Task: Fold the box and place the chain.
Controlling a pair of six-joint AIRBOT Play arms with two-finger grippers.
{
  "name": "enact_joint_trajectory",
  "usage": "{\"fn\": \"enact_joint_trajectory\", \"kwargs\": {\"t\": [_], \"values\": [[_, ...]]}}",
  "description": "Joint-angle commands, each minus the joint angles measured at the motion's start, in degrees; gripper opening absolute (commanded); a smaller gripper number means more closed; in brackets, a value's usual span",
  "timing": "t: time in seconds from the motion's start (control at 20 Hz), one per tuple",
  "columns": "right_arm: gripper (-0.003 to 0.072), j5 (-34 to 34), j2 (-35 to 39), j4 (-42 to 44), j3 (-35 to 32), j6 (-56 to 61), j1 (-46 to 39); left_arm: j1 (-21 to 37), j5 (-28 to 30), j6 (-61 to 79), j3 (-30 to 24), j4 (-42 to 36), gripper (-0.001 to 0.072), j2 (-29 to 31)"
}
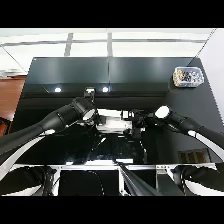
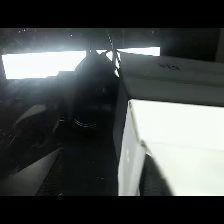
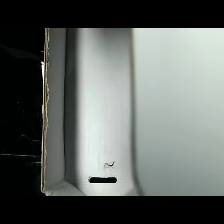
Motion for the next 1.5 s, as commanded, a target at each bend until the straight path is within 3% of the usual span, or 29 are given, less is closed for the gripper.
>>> {"fn": "enact_joint_trajectory", "kwargs": {"t": [0.0, 0.1, 0.2, 0.25, 0.3, 0.35, 0.4, 0.6, 0.65, 0.7, 0.75, 0.8, 1.45], "values": [[0.0015, -0.1, 0.0, 0.0, 0.0, 0.0, 0.0, 0.0, 0.3, 2.2, 2.0, -2.8, 0.0525, -1.5], [0.0015, -0.1, 0.0, 0.0, 0.0, 0.0, 0.0, 0.0, 0.1, 3.4, 3.2, -4.2, 0.0475, -2.9], [0.0015, -0.1, 0.0, 0.0, 0.0, 0.0, 0.0, 0.1, 0.0, 5.4, 3.7, -6.6, 0.0356, -3.9], [0.0015, -0.1, 0.0, 0.0, 0.0, 0.0, 0.0, 0.1, -0.2, 6.2, 3.7, -8.1, 0.0353, -4.4], [0.0015, -0.1, 0.0, 0.0, 0.0, 0.0, 0.0, 0.1, -0.5, 6.2, 3.7, -8.9, 0.0252, -4.9], [0.0015, -0.1, 0.0, 0.0, 0.0, 0.0, 0.0, 0.1, -0.6, 6.3, 3.7, -8.9, 0.0048, -5.2], [0.0015, -0.1, 0.0, 0.0, 0.0, 0.0, 0.0, 0.1, -0.6, 6.8, 3.7, -9.0, 0.0027, -5.3], [0.0016, -0.1, 0.0, 0.0, 0.0, 0.0, 0.0, 0.1, -1.0, 7.1, 3.7, -9.0, 0.0045, -5.3], [0.0015, -0.1, 0.0, 0.0, 0.0, 0.0, 0.0, 0.1, -1.0, 7.1, 3.7, -9.0, 0.0131, -5.3], [0.0015, -0.1, 0.0, 0.0, 0.0, 0.0, 0.0, 0.1, -1.0, 7.1, 3.7, -8.9, 0.0129, -5.3], [0.0016, -0.1, 0.0, 0.0, 0.0, 0.0, 0.0, 0.2, -1.0, 7.2, 3.7, -8.9, 0.0051, -5.3], [0.0015, -0.1, 0.0, 0.0, 0.0, 0.0, 0.0, 0.2, -0.9, 7.3, 3.7, -8.8, 0.0028, -5.3], [0.0015, -0.1, 0.0, 0.1, 0.0, 0.0, 0.0, 0.3, -0.1, 7.3, 3.7, -8.8, 0.0027, -5.3]]}}
